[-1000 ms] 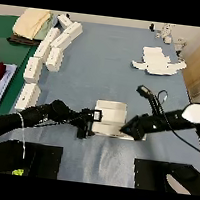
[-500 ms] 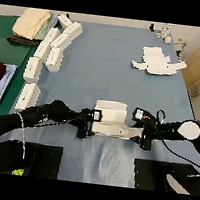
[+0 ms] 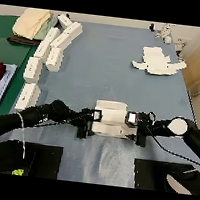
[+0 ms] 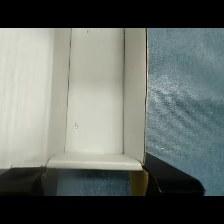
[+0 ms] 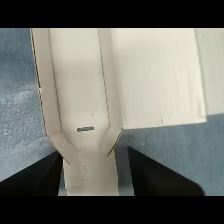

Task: Fold the box.

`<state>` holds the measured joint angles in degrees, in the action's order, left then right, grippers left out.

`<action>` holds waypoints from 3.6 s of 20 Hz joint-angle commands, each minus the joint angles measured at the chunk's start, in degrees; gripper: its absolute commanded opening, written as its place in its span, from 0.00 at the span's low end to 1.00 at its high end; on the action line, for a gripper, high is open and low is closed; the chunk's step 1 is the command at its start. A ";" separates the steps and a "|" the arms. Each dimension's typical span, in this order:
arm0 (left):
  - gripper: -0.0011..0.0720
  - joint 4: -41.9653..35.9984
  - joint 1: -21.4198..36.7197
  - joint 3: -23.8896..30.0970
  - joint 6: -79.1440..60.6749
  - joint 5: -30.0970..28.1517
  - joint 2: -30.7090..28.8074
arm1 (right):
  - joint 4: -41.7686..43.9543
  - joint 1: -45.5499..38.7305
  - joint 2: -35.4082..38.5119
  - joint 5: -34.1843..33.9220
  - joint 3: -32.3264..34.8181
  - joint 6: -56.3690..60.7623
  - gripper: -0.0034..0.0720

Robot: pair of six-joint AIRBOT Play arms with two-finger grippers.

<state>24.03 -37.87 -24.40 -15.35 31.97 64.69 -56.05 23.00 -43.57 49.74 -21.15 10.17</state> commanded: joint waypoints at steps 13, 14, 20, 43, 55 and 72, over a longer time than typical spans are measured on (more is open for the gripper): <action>0.60 0.02 0.04 -0.02 -0.02 0.02 0.00 | 5.03 3.17 -3.04 -3.23 0.04 -2.99 0.24; 0.60 0.02 0.04 -0.02 -0.02 0.02 0.00 | 6.29 3.17 -3.04 -3.67 0.04 -4.26 0.24; 0.60 0.02 0.04 0.00 -0.02 0.02 0.00 | 11.69 3.17 -4.74 -4.24 0.04 -5.33 0.88; 0.60 0.02 0.04 -0.02 -0.02 0.02 0.00 | -49.66 -4.85 4.44 22.69 -7.13 104.45 0.05; 0.60 0.02 0.04 0.00 -0.02 0.02 0.00 | -10.95 -13.31 -4.74 12.31 -2.34 84.21 0.04; 0.60 0.02 0.04 -0.02 -0.02 0.02 0.00 | -1.05 -13.31 -3.08 11.58 0.83 76.74 0.04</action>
<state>24.05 -37.85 -24.38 -15.38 32.01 64.69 -58.17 9.72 -44.73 62.54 -21.15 88.95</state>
